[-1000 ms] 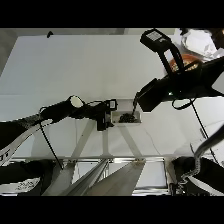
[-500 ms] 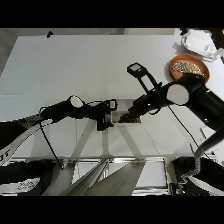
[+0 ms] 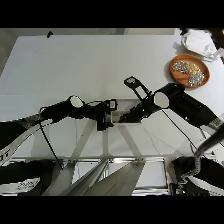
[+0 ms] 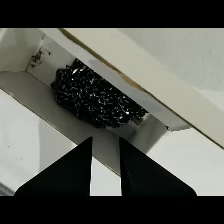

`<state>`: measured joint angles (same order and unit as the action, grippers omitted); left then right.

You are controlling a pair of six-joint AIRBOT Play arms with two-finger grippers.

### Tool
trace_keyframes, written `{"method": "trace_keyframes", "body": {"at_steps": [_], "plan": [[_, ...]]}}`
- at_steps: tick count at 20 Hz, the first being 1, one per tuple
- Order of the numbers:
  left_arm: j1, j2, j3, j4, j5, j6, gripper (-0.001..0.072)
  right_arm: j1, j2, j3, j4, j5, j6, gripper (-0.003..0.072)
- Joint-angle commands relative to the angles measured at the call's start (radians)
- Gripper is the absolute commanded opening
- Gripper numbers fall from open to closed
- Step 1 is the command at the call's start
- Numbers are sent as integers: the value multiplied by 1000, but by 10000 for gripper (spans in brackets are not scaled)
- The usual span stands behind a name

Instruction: Fold the box and place the chain.

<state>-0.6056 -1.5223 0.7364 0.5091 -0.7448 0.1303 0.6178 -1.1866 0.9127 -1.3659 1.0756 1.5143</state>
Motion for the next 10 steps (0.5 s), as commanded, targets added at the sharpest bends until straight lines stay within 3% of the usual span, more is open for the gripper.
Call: {"method": "trace_keyframes", "body": {"at_steps": [1, 5, 9, 10], "plan": [[-1, 1, -1, 0, 0, 0, 333, 1, 51, 4, 0, 34, -33, 203], [-1, 1, -1, 0, 0, 0, 333, -26, 196, 36, -25, 41, -111, 203], [-1, 1, -1, 0, 0, 0, 333, -230, 236, 124, 53, -18, -303, 214], [-1, 1, -1, 0, 0, 0, 333, -291, 219, 137, 124, -46, -406, 300]]}}
